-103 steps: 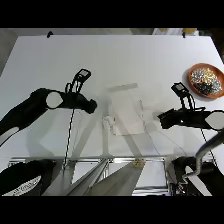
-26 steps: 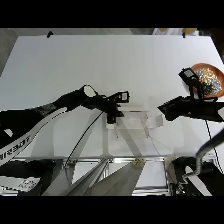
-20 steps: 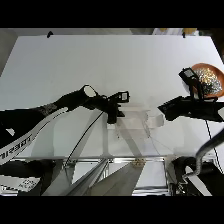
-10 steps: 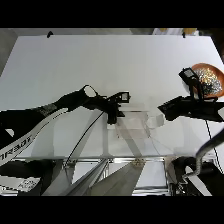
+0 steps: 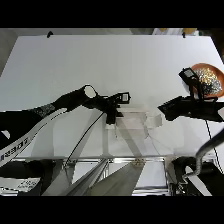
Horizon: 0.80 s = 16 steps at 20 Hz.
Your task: Fold the box and place the chain.
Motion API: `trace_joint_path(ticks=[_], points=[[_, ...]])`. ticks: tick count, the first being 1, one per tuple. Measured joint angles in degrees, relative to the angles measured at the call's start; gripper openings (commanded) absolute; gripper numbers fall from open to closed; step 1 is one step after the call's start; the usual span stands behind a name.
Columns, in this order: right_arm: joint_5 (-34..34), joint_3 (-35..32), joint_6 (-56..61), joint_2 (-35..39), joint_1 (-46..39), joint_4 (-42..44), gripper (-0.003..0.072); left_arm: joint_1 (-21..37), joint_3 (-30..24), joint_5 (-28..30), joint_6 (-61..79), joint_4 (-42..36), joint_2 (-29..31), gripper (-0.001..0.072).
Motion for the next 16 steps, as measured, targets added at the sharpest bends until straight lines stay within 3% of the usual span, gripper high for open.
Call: trace_joint_path(ticks=[14,15,16], points=[[0.3,0.0,-1.1,0.0,0.0,0.0,0.0335,0.0,0.0,-0.6,-0.8,1.4,0.0,0.0012],[0.4,0.0,-1.2,0.0,0.0,0.0,0.0275,0.0,0.0,-0.7,-0.9,1.4,0.0,0.0012],[0.4,0.0,-1.2,0.0,0.0,0.0,0.0157,0.0,0.0,-0.7,-0.9,1.4,0.0,0.0012]])
